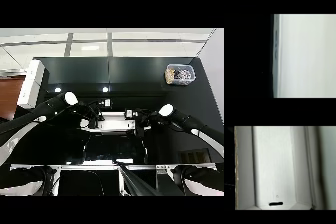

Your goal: Fold the box and place the chain.

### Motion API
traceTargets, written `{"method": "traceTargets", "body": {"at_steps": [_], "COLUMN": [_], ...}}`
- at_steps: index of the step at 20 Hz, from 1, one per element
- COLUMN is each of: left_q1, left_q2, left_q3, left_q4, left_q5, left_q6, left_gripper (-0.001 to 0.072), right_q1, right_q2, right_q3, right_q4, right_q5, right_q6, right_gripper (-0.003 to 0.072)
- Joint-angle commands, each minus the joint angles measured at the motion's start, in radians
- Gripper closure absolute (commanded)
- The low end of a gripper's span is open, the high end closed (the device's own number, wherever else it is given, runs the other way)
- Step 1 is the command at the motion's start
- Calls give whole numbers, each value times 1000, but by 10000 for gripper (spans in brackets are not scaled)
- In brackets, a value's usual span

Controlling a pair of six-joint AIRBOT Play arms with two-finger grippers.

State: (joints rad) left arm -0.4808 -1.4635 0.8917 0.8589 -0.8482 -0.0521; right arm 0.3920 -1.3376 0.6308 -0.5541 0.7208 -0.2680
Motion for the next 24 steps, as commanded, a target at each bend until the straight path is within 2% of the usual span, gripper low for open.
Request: {"method": "traceTargets", "body": {"at_steps": [1,3,5,8,9,10,11,12,15,18,20,22,24], "left_q1": [0,0,0,0,1,1,1,1,3,7,29,72,127], "left_q2": [0,0,0,0,0,0,0,2,2,2,2,3,24], "left_q3": [0,0,0,0,0,3,10,24,97,201,256,290,291], "left_q4": [0,0,0,0,0,1,0,0,22,226,365,451,495], "left_q5": [1,1,1,3,2,2,-5,-21,-103,-276,-431,-582,-656], "left_q6": [0,0,0,0,0,-1,-8,-13,-111,-394,-566,-715,-877], "left_gripper": [684,683,684,683,681,676,582,401,64,58,61,78,113], "right_q1": [3,3,3,3,3,3,3,3,3,3,3,3,3], "right_q2": [-1,-1,-1,-1,-1,-1,-1,-1,-1,-1,-1,-1,-1], "right_q3": [0,0,0,0,0,0,0,0,0,0,0,0,0], "right_q4": [-5,-5,-5,-5,-5,-4,-4,-4,-4,-4,-4,-4,-4], "right_q5": [-11,-11,-11,-12,-12,-13,-15,-15,-15,-15,-15,-15,-15], "right_q6": [6,6,6,6,6,6,7,7,7,7,7,6,7], "right_gripper": [-10,-10,88,109,249,287,287,287,287,288,288,288,288]}}
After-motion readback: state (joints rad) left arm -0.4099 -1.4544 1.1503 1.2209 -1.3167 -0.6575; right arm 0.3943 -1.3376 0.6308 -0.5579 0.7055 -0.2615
